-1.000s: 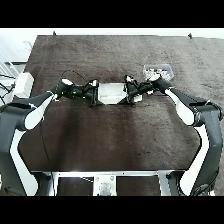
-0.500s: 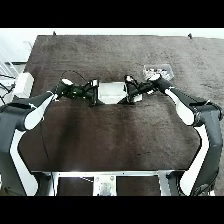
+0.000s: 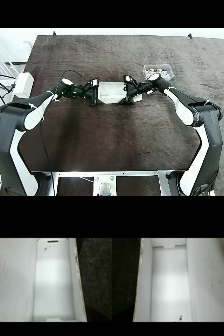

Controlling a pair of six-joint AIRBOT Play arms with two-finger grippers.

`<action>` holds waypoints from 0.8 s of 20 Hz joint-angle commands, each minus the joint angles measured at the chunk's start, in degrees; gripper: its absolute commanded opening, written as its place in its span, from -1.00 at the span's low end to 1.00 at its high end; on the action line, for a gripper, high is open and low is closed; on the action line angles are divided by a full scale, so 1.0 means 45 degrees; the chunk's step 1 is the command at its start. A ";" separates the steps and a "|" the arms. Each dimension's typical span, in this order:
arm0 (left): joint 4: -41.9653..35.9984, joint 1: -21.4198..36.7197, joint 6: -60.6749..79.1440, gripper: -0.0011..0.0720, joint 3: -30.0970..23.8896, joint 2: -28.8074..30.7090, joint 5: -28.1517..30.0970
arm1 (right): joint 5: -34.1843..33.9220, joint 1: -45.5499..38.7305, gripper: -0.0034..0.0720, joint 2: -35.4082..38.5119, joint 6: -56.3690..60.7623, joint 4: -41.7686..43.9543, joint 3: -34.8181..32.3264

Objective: Fold the box and place the chain.

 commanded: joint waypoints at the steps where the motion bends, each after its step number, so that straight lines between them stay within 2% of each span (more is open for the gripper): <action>1: 0.0087 0.0010 -0.0199 -0.13 0.0010 -0.0005 0.0015 | 0.0325 -0.0355 1.00 0.0102 0.1039 -0.0107 0.0155; 9: 0.0549 0.0010 -0.0495 -0.14 0.0010 -0.0005 0.0024 | 0.2618 -0.1855 1.00 0.0967 0.2234 -0.0699 0.0155; 16: 0.0772 0.0010 -0.0631 -0.13 0.0010 -0.0005 0.0019 | 0.2846 -0.2968 1.00 0.1987 0.2458 -0.0675 0.0155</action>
